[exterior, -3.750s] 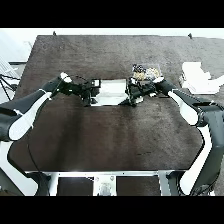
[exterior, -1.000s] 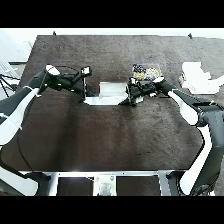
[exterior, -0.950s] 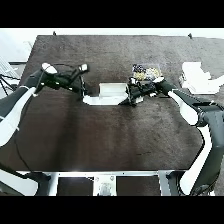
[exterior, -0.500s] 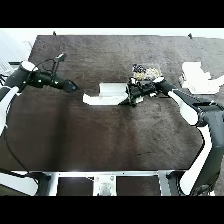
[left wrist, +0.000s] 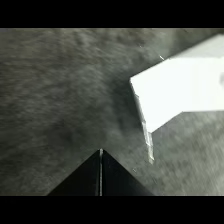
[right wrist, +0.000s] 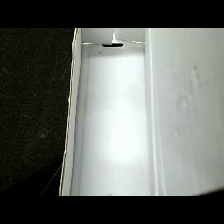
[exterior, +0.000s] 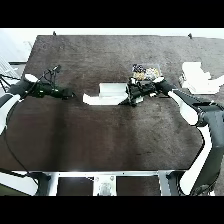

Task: Fold the box and place the chain.

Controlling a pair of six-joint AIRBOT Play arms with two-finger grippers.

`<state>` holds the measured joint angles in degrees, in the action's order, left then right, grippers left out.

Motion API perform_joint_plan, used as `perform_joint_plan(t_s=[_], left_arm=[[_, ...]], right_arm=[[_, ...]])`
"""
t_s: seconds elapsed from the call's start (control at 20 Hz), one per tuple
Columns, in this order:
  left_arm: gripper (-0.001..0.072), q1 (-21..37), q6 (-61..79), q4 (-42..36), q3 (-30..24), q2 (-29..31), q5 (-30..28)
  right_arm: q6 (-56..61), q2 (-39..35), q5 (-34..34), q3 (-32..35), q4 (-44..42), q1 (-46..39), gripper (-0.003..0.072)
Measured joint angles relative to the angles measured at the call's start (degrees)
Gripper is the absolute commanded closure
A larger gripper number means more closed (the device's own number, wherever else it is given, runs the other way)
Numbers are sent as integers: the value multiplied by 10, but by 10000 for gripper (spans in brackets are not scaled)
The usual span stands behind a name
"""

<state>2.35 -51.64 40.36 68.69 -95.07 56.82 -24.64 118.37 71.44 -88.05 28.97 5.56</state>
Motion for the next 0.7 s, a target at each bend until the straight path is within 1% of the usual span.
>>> perform_joint_plan(t_s=[0.35, 0.7], left_arm=[[687, -45, -28, -44, -6, -6, -48], [688, -81, -33, -97, -7, -54, -67]], right_arm=[[0, 0, 0, 0, 0, 0, 207], [0, 0, 0, 0, 0, 0, 207]])
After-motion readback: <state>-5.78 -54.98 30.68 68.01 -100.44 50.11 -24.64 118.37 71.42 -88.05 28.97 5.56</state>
